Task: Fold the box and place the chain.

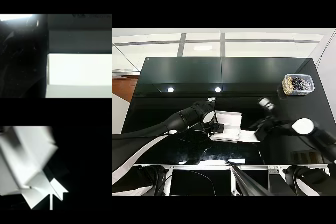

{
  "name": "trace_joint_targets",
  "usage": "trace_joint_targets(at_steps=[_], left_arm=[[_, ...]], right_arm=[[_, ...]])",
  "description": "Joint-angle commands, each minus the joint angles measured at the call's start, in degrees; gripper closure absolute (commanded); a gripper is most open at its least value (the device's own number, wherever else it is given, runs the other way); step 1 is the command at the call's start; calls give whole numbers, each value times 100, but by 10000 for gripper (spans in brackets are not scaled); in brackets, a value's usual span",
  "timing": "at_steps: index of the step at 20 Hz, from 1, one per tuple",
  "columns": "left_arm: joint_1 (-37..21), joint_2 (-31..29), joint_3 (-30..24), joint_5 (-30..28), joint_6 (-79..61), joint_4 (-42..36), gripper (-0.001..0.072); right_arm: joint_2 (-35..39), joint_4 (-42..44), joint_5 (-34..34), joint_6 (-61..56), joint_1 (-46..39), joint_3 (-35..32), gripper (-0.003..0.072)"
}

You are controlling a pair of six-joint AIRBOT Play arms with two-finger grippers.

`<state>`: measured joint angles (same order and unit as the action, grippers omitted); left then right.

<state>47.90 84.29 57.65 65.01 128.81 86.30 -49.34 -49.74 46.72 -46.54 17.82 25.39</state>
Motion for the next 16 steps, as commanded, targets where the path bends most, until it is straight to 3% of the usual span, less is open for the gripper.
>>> trace_joint_targets(at_steps=[1,4,6,9,16], left_arm=[[2,2,-4,2,-2,0,677],[2,2,-4,11,-2,-2,677],[2,2,-4,85,0,-4,677],[2,2,-4,140,0,0,678],[2,2,-4,138,0,-2,678]], right_arm=[[442,-846,1305,-3012,-1569,-13,643],[413,-391,1263,-3574,-2520,-396,643],[262,33,1355,-3565,-2564,-660,643],[-186,481,1453,-3329,-2135,-820,643],[-1060,1692,944,-2597,-1093,-813,643]])
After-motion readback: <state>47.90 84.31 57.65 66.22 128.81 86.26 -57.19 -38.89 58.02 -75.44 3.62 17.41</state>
